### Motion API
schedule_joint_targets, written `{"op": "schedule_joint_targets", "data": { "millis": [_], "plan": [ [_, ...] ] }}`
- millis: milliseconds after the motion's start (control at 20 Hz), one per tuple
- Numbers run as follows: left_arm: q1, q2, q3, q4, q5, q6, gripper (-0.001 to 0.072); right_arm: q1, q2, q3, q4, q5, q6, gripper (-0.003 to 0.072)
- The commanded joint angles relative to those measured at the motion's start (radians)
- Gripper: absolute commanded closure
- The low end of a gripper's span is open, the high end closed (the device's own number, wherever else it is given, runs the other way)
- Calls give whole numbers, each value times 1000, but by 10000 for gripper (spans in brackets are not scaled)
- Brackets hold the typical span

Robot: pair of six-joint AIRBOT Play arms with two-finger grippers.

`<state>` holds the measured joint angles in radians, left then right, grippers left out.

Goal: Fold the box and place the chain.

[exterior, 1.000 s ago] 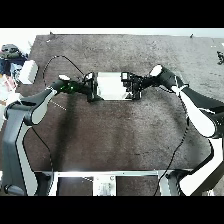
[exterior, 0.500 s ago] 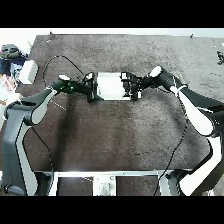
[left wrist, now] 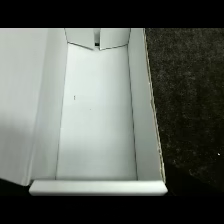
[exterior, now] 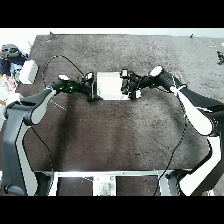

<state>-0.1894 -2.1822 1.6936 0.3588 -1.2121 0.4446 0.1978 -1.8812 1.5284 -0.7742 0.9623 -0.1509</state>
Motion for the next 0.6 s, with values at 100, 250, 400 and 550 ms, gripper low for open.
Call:
{"op": "schedule_joint_targets", "data": {
  "millis": [100,250,400,550],
  "plan": [
    [-1,-1,1,0,0,1,535,10,-20,1,51,10,-67,321],
    [-1,-1,1,0,0,1,535,11,-20,1,53,10,-93,320],
    [-1,-1,1,0,0,1,535,11,-21,1,55,13,-100,319],
    [-1,-1,1,0,0,1,535,11,-27,1,64,51,-142,282]
  ]
}}
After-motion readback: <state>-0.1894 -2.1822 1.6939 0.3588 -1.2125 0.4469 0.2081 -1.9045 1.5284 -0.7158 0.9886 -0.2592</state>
